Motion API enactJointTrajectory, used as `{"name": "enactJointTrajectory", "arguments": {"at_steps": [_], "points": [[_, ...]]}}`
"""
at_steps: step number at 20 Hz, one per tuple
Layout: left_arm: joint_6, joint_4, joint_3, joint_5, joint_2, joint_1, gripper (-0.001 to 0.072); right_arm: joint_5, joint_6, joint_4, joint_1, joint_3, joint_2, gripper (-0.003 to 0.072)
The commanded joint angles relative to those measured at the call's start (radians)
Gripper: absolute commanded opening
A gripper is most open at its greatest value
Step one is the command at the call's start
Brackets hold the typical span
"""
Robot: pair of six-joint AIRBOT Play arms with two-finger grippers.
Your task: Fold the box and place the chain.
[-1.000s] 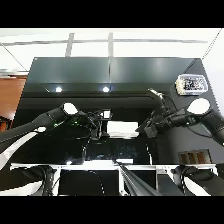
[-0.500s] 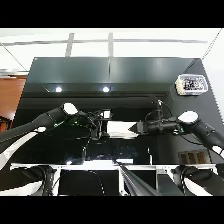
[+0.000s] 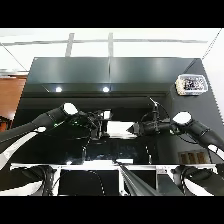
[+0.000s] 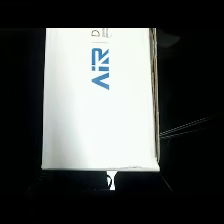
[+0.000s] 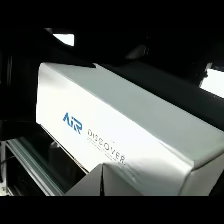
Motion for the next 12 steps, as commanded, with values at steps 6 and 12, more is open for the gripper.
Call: {"name": "enactJointTrajectory", "arguments": {"at_steps": [6,12], "points": [[-0.008,0.001,0.001,-0.001,0.018,0.002,0.072,0.275,0.045,-0.314,-0.19,0.235,0.184,0.0016],[-0.275,0.153,0.011,-0.032,0.18,0.002,0.0715,0.38,0.106,-0.539,-0.49,0.241,0.328,0.0016]]}}
